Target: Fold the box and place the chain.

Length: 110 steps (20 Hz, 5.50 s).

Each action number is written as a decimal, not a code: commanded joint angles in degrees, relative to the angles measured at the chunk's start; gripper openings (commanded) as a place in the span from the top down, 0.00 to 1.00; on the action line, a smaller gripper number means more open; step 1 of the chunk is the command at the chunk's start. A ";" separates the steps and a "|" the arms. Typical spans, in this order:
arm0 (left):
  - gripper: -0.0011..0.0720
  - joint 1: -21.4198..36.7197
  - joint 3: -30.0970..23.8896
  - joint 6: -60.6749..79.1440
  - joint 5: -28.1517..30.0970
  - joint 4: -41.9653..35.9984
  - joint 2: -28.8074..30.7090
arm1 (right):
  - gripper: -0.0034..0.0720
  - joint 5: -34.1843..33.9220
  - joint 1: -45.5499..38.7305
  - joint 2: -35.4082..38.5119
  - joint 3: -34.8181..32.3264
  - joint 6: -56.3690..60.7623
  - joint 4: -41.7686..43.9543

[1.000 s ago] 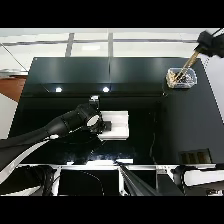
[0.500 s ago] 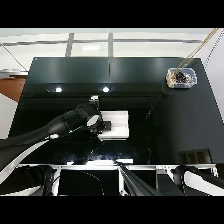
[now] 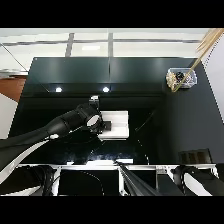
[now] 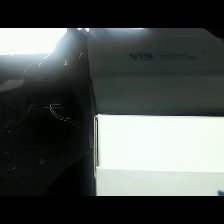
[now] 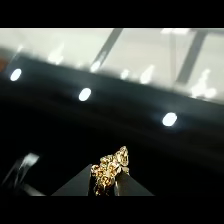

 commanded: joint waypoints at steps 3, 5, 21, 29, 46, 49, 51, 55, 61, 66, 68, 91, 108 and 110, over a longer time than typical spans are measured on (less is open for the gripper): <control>0.94 0.04 0.07 -0.09 0.15 0.66 0.00 | 0.92 3.96 14.43 3.45 -17.64 -1.22 2.36; 0.94 0.00 0.07 -0.09 -0.02 0.63 0.00 | 0.92 1.14 19.74 3.41 -23.76 -1.25 4.46; 0.94 0.00 2.21 -1.60 -3.69 5.42 -0.24 | 0.92 -14.69 33.77 -1.77 -45.72 -1.18 8.76; 0.94 0.00 2.21 -1.60 -3.28 5.38 -0.24 | 0.78 -21.66 36.76 -11.23 -45.72 -1.16 8.07; 0.94 0.00 2.21 -1.60 -3.39 4.85 -0.24 | 0.02 -47.32 0.48 -14.21 -51.80 17.68 -21.33; 0.94 0.00 2.21 -1.60 -3.41 4.48 -0.24 | 0.03 -51.98 0.50 -22.56 -46.97 26.36 -23.21; 0.94 0.00 2.21 -1.60 -3.52 4.48 -0.24 | 0.08 -51.32 0.50 -27.82 -42.42 30.05 -25.18; 0.94 0.00 2.21 -1.62 -3.54 4.48 -0.24 | 0.21 -49.83 0.52 -35.06 -36.02 32.76 -24.76; 0.94 0.00 2.21 -1.60 -3.74 4.48 -0.24 | 0.92 -44.30 0.50 -36.48 -32.59 28.24 -23.08; 0.94 0.00 2.21 -1.60 -3.93 4.48 -0.24 | 0.92 -36.81 0.48 -29.53 -26.27 16.04 -22.71; 0.94 0.00 2.21 -1.60 -4.02 4.50 -0.24 | 0.92 -36.24 0.48 -23.76 -24.15 13.62 -22.77; 0.94 0.00 2.21 -1.55 -4.13 4.52 -0.24 | 0.92 -0.63 20.90 1.66 -11.02 -5.53 8.15; 0.94 0.00 2.21 -1.57 -4.04 4.55 -0.24 | 0.92 -12.66 30.91 -6.71 -35.43 -5.44 5.92; 0.94 0.00 2.21 -1.55 -4.07 4.55 -0.24 | 0.91 -13.75 30.91 -7.32 -38.73 -5.29 5.70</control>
